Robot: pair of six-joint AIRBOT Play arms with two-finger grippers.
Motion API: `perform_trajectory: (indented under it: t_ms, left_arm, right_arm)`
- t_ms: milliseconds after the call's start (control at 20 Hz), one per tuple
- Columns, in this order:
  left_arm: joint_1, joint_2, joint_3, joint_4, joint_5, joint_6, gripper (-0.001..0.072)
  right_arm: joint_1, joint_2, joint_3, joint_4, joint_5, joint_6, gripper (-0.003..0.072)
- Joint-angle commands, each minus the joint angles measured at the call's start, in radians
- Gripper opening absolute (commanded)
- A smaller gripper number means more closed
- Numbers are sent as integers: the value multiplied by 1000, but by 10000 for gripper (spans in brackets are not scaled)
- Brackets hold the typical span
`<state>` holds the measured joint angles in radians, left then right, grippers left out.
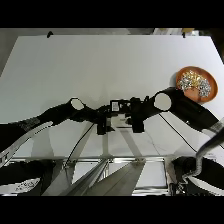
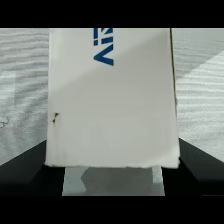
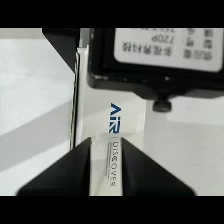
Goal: Fold the box and place the chain.
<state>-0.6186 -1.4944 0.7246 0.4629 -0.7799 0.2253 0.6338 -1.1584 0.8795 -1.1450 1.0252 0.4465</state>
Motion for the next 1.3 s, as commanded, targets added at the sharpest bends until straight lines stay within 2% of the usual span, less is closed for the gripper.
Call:
perform_trajectory:
  t_ms: [0,200,500,900,1250]
  left_arm:
    - [0,0,0,-2,5,-3,362]
    - [0,0,0,-2,5,-3,362]
    - [0,0,0,-2,5,-3,362]
    - [0,0,0,-2,5,-3,362]
    - [0,0,0,-2,5,-3,362]
  right_arm:
    - [-5,18,-1,2,2,0,49]
    - [-5,10,-10,2,3,1,20]
    - [-4,8,-72,47,-31,1,19]
    - [1,-27,-76,80,5,18,19]
    - [16,-37,-77,76,-24,39,19]
